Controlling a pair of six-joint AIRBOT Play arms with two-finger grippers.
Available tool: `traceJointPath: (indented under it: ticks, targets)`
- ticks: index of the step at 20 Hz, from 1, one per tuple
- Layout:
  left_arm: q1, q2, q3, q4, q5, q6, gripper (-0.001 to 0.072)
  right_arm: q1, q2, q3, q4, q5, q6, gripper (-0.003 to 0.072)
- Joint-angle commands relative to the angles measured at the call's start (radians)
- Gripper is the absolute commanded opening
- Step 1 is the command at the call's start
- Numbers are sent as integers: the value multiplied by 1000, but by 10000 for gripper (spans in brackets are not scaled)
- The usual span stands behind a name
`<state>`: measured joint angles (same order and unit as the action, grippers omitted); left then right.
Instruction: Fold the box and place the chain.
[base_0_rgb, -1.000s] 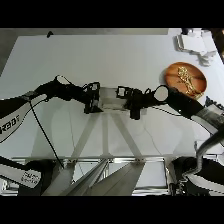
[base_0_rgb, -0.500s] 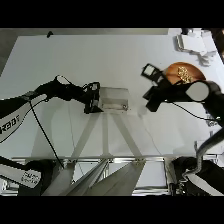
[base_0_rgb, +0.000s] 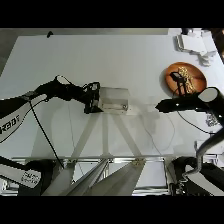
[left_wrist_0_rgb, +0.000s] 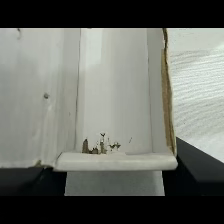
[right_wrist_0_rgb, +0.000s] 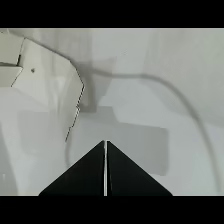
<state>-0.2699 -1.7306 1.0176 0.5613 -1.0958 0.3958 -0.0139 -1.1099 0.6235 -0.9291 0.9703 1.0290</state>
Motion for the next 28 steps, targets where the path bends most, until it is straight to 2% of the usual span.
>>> traceJointPath:
  ticks: [1, 3, 6, 12, 17, 18, 19, 20, 28]
  targets:
    - [0, 1, 0, 0, 0, 0, 158, 35, -118, -24, 111, -14, -5, 2]
    - [0, 1, 0, 0, 0, 0, 158, 73, -172, -24, 142, -48, -6, 2]
    - [0, 1, 0, 0, 0, 0, 158, 90, -239, -24, 265, -83, -77, 2]
    - [0, 1, 0, 0, 0, 0, 158, 90, -251, -24, 555, -95, -227, 2]
    - [0, 1, 0, 0, 0, 0, 158, 159, -251, -24, 614, -77, -226, 6]
    - [0, 1, 0, 0, 0, 0, 158, 171, -251, -24, 646, -78, -226, 29]
    - [0, 1, 0, 0, 0, 0, 158, 179, -250, -24, 678, -85, -226, 187]
    - [0, 1, 0, 0, 0, 0, 158, 182, -246, -23, 686, -99, -226, 293]
    - [0, 1, 0, 0, 0, 0, 158, 184, -218, -23, 668, -111, -215, 317]
